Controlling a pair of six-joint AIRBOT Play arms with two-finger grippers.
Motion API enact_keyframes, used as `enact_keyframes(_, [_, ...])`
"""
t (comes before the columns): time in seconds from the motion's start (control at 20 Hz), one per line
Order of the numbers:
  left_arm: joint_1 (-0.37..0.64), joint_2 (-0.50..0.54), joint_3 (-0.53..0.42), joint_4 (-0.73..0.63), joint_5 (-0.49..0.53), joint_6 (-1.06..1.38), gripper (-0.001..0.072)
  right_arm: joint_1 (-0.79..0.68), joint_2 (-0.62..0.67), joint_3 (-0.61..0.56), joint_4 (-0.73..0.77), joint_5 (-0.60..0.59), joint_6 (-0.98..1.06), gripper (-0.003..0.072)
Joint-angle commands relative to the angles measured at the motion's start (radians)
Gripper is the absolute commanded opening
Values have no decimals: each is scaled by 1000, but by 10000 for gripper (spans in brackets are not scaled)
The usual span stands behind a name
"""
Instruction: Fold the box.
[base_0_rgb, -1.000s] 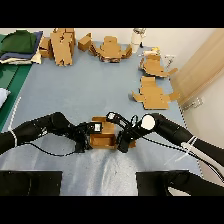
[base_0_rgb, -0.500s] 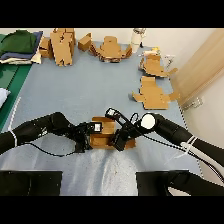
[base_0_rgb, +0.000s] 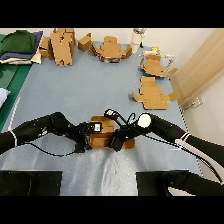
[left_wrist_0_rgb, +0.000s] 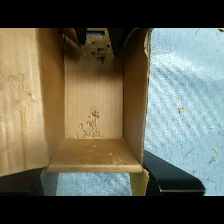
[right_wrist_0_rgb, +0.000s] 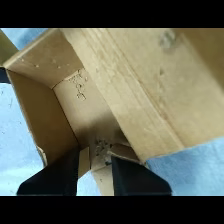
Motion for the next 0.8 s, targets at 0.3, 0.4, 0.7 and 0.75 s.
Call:
enact_keyframes(0.3, [0, 1, 0, -2, 1, 0, 356, 0, -11, 0, 10, 6, 1, 321])
enact_keyframes(0.4, [0, 1, 0, -2, 1, 0, 356, -5, -11, 0, -29, -1, 49, 153])
enact_keyframes(0.7, [0, 1, 0, -2, -1, 0, 357, -82, 27, 0, -230, 14, 343, 4])
enact_keyframes(0.75, [0, 1, 0, -2, 0, 0, 356, -102, 50, 0, -236, 16, 371, 5])
